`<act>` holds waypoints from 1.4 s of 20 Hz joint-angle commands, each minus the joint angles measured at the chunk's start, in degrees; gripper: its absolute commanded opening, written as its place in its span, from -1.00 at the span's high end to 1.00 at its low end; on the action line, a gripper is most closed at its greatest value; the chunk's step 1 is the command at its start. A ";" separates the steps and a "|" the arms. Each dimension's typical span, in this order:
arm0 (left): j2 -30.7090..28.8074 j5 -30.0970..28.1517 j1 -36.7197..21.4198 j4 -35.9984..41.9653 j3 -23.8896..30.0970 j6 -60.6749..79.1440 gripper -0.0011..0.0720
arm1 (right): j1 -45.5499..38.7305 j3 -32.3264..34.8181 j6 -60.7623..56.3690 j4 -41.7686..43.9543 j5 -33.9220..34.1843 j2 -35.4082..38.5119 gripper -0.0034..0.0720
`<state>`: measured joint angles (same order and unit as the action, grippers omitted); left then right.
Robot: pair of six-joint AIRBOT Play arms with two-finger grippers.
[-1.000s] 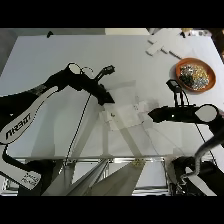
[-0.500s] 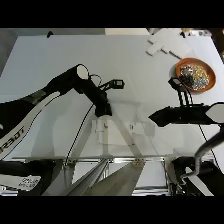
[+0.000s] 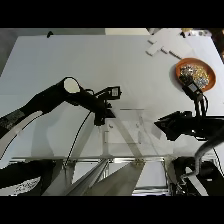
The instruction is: Fold the box and place the chain.
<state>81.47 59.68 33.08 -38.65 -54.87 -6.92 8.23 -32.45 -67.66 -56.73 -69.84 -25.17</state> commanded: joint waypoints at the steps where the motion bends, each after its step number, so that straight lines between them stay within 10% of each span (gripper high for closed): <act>1: 3.41 -7.04 0.20 5.33 2.01 5.84 0.96 | 0.02 0.02 0.02 -0.24 -0.68 1.70 0.11; 6: 5.60 -14.36 0.22 5.20 2.01 6.69 0.95 | 0.02 0.02 0.20 -0.50 -0.66 1.70 0.11; 28: 8.39 -10.21 0.22 -3.76 -1.31 10.82 0.95 | 0.02 0.02 0.20 -1.60 1.68 1.70 0.12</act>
<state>89.10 49.39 33.28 -41.87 -56.18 3.01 8.23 -32.45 -67.44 -58.33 -68.36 -23.51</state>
